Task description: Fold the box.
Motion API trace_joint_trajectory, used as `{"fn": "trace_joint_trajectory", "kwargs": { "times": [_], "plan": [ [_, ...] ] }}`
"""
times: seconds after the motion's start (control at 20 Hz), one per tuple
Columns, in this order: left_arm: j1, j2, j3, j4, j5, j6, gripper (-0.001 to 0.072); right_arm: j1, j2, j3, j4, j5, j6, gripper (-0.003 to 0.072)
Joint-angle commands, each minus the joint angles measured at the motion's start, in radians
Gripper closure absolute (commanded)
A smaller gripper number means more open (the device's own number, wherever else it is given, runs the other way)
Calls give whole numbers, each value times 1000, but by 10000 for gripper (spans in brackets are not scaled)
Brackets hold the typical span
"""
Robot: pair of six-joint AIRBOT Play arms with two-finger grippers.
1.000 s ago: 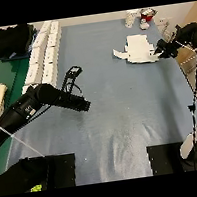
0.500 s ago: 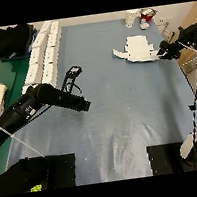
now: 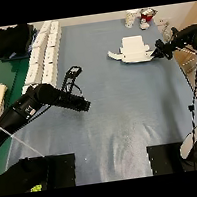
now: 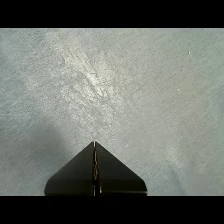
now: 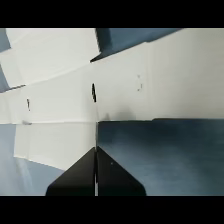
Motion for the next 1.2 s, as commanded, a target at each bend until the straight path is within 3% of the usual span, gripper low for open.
{"fn": "trace_joint_trajectory", "kwargs": {
  "times": [0.0,0.25,0.85,1.05,1.1,1.15],
  "plan": [
    [0,0,0,0,0,0,697,49,25,-16,28,-115,-51,687],
    [0,0,0,0,0,0,697,184,205,-260,-51,-127,-50,688],
    [0,0,0,0,0,0,697,490,932,-1264,-75,142,40,687],
    [0,0,0,0,0,0,697,528,1028,-1408,-75,261,72,676],
    [0,0,0,0,0,0,697,528,1024,-1408,-79,266,72,606],
    [0,0,0,0,0,0,697,527,1024,-1407,-79,278,72,383]
  ]
}}
